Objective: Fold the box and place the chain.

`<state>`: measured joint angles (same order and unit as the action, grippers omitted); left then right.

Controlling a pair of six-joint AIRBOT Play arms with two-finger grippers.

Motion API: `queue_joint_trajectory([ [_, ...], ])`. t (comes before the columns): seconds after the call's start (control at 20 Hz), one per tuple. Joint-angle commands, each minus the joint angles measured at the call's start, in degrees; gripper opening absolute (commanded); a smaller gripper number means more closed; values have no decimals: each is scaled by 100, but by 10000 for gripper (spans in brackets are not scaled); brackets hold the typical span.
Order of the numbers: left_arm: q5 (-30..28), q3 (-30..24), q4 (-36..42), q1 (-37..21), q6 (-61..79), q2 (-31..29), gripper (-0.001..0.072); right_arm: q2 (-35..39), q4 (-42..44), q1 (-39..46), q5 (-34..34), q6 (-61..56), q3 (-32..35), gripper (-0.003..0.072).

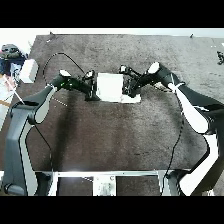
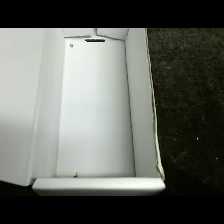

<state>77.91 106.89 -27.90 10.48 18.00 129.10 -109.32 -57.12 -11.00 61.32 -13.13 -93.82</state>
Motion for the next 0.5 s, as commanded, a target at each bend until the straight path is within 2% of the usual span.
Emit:
queue_joint_trajectory([
  [0.0, -48, 0, 2, -7, -13, 2, 525, 299, -586, 197, 295, -1086, -9, 151],
  [0.15, -50, 0, 2, -7, -13, 2, 525, 627, -726, 479, 461, -2588, -9, 149],
  [0.2, -50, 0, 2, -7, -13, 2, 525, 702, -734, 619, 546, -3158, -9, 50],
  [0.25, -50, 0, 2, -7, -13, 2, 525, 737, -664, 796, 656, -3720, -9, 9],
  [0.45, -50, 0, 2, -7, -13, 2, 525, 723, 208, 1532, 990, -4881, 286, 8],
])
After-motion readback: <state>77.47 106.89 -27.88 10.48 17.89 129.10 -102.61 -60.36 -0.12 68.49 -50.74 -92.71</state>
